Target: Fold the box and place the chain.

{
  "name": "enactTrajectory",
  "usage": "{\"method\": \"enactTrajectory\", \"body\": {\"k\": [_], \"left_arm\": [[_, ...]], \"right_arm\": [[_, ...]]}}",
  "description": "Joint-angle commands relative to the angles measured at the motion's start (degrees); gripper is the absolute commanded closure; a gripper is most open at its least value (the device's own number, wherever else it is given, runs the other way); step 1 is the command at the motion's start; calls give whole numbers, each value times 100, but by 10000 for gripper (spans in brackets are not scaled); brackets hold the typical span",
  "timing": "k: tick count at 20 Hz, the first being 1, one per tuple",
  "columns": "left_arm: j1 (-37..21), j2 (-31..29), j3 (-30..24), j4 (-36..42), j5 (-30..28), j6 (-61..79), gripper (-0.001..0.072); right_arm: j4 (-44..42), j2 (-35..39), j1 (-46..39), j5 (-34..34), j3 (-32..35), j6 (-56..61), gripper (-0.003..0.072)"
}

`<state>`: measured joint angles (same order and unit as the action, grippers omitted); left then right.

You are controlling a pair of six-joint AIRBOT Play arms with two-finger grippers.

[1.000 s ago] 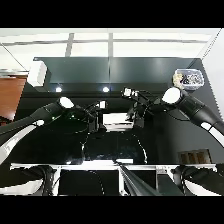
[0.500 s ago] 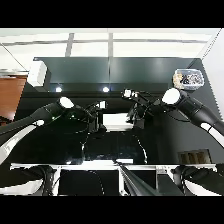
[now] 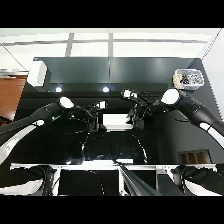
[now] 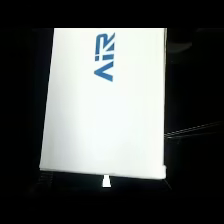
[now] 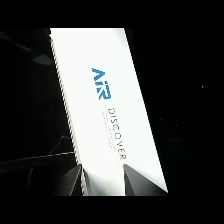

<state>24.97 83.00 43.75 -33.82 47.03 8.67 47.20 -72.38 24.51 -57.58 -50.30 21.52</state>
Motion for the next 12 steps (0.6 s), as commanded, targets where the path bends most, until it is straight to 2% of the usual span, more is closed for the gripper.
{"method": "enactTrajectory", "body": {"k": [1,4,6,8,9,10,11,12], "left_arm": [[0,4,2,4,-7,-7,323],[0,4,2,4,-7,-7,323],[0,4,2,4,-7,-7,322],[0,4,2,4,-7,-7,323],[0,4,2,4,-7,-7,323],[0,4,2,4,-7,-7,322],[-2,4,2,4,-9,-7,323],[-2,4,2,4,-9,-7,322]], "right_arm": [[31,-136,90,-22,4,85,366],[-50,-44,70,-4,-31,212,367],[-72,205,9,-142,-173,767,367],[-59,527,-214,-247,-234,1818,368],[-39,603,-385,-354,-234,2500,445],[-70,605,-568,-549,-210,3141,605],[-273,603,-734,-741,-83,3523,673],[-699,601,-850,-901,105,3436,681]]}}
